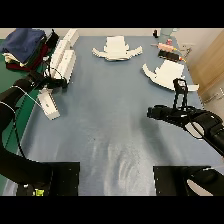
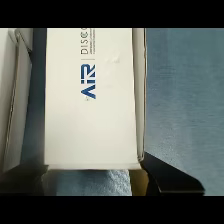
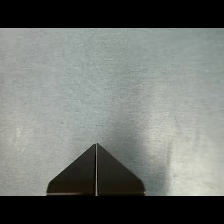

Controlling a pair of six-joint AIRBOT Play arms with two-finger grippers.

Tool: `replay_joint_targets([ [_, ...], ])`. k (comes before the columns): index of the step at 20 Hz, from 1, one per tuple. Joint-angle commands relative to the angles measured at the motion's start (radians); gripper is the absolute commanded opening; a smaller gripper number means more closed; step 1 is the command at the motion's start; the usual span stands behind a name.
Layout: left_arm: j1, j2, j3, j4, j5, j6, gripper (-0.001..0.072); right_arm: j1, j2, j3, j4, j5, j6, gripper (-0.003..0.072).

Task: Fold the box.

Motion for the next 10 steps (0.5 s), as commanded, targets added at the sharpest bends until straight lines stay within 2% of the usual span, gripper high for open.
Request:
replay_joint_targets([
  [1, 0.000, -0.014, 0.019, 0.013, -0.002, -0.012, 0.0466, 0.000, -0.001, 0.001, -0.022, 0.000, 0.000, 0.0011],
  [10, -0.021, -0.079, 0.037, 0.040, 0.049, -0.012, 0.0466, 0.000, -0.001, 0.001, -0.031, 0.000, 0.000, 0.0011],
])
